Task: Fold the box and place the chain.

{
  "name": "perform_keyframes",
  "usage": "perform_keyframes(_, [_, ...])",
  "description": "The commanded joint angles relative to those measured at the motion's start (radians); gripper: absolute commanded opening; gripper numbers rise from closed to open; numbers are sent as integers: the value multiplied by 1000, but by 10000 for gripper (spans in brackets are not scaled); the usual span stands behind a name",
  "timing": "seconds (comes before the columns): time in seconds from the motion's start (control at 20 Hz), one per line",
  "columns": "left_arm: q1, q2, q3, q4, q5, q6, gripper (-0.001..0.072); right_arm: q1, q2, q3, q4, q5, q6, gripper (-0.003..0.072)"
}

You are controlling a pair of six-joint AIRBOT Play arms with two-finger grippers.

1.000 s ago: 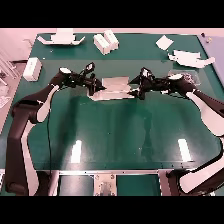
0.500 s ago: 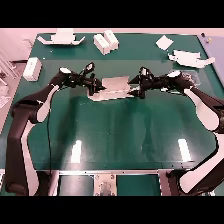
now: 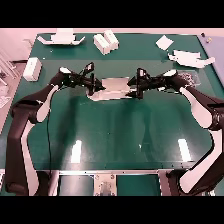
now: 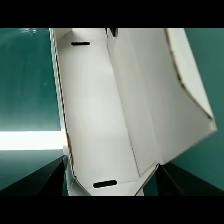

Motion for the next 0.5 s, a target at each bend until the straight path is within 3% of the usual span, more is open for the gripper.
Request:
perform_keyframes(0.0, [-1,-1,0,-2,5,0,22,13,-22,4,-34,33,13,617])
perform_keyframes(0.45, [-1,-1,0,-2,4,0,22,28,-34,5,-16,45,17,617])
